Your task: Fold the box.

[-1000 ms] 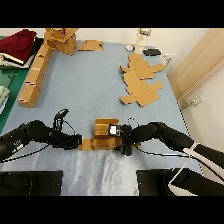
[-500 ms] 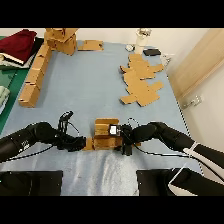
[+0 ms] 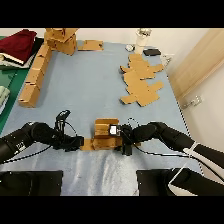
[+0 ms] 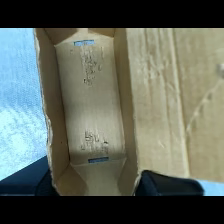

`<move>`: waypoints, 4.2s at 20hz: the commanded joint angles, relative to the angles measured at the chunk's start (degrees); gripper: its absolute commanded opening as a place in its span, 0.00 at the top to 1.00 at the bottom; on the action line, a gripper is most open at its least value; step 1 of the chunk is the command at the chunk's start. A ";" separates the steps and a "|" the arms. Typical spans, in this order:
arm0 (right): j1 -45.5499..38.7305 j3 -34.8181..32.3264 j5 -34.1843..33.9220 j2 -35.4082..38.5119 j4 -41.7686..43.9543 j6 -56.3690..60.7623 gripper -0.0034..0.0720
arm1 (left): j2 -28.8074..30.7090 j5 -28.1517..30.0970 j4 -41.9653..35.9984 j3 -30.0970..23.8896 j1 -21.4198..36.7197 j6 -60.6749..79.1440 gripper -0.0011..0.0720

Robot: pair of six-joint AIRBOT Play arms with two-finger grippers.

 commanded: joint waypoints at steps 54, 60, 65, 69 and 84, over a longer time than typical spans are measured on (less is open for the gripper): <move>-0.02 0.00 0.02 0.00 0.02 0.00 0.22 | -3.37 6.78 -16.68 2.47 -0.04 11.54 0.50; -0.02 0.00 0.02 0.00 0.02 0.00 0.22 | -3.37 4.92 -14.75 3.82 2.32 10.10 0.50; -0.02 0.00 0.02 0.00 0.02 0.00 0.22 | -3.37 1.20 -17.14 4.76 2.25 13.79 0.35; -0.02 0.00 0.02 0.00 0.02 0.00 0.22 | -3.39 2.82 -19.71 4.79 0.09 16.11 0.32; -0.02 0.00 0.02 0.00 0.02 0.00 0.22 | -5.51 6.49 -20.57 4.85 -1.75 15.21 0.32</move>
